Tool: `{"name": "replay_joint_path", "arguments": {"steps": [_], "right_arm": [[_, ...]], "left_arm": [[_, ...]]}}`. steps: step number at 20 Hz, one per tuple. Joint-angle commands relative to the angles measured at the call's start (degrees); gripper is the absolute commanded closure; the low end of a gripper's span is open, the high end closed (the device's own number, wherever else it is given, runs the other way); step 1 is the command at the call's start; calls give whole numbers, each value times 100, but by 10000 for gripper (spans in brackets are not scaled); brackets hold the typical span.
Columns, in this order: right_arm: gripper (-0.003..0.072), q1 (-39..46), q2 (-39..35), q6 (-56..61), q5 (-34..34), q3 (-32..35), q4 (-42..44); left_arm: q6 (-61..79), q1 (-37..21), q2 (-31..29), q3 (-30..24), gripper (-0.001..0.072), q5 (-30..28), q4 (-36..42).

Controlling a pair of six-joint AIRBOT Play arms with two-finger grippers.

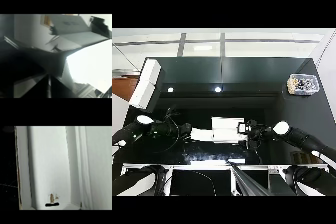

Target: Fold the box and place the chain.

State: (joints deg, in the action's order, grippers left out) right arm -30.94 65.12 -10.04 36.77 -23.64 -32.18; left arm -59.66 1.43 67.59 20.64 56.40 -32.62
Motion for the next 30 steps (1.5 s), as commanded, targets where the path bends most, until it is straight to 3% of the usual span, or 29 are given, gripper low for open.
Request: {"name": "replay_joint_path", "arguments": {"steps": [1, 3, 6, 10, 15, 20, 24, 30], "right_arm": [[209, 0, 4, 0, -2, -2, 2], [209, 0, 4, 0, 0, -2, 2], [209, 0, 4, 0, -2, -2, 4], [209, 0, 4, 0, -4, -2, 4], [209, 0, 4, 107, -125, -2, 22], [209, -2, 4, 105, -122, -2, 20], [209, 0, 4, 105, -122, -2, 20], [209, 0, 4, 105, -122, -2, 20]], "left_arm": [[173, 149, 13, 2, 425, 90, 164], [361, 149, 13, 70, 168, 297, 166], [876, 151, -44, 299, 7, 702, 262], [756, 315, -205, 557, 5, 1010, 313], [-573, 1484, -398, 636, 6, -168, 136], [-1888, 2581, -402, 1064, 6, -1187, -935], [-2887, 2918, -400, 1473, 7, -1209, -1961], [-4310, 3574, -398, 1547, 11, -1187, -2868]]}}
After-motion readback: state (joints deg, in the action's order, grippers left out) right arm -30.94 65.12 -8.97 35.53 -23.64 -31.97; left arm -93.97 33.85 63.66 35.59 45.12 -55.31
